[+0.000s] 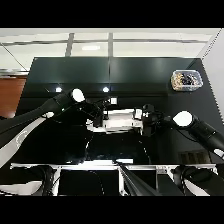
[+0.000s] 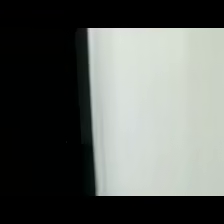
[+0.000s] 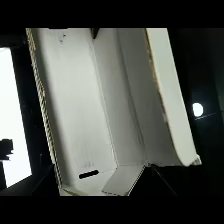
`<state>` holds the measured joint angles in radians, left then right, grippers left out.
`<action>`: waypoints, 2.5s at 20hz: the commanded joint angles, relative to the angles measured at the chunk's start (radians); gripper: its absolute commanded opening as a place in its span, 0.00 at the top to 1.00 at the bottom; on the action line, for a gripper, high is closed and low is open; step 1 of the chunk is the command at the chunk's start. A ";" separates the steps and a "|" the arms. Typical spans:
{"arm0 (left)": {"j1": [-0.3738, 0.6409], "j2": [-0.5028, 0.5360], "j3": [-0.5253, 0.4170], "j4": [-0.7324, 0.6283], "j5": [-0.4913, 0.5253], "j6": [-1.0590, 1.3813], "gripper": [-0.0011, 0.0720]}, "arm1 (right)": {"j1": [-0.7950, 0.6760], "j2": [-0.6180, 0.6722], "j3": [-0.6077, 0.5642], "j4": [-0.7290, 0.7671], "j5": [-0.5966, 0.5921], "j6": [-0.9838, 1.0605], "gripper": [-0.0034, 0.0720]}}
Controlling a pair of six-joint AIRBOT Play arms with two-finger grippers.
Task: Fold the box and place the chain.
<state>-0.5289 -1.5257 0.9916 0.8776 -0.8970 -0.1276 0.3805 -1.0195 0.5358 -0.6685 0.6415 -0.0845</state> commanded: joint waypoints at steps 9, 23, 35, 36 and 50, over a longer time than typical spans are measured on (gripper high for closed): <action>0.000 0.000 0.000 0.001 -0.001 0.002 0.94 | -0.055 -0.066 0.001 0.193 0.024 -0.171 0.02; 0.001 0.000 0.000 0.005 0.006 0.003 0.94 | -0.073 -0.066 0.000 0.158 0.082 -0.175 0.02; 0.000 0.000 0.000 0.003 0.003 0.053 0.94 | -0.029 -0.122 -0.029 0.140 0.100 -0.216 0.02; 0.000 0.000 0.000 0.003 0.003 0.053 0.94 | -0.014 -0.133 -0.029 0.140 0.074 -0.216 0.02; 0.000 0.000 0.000 0.000 0.003 0.053 0.94 | 0.004 -0.214 -0.025 0.169 0.006 -0.216 0.02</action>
<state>-0.5289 -1.5257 0.9916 0.8776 -0.8932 -0.0750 0.3836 -1.2232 0.5095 -0.5007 0.6521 -0.3012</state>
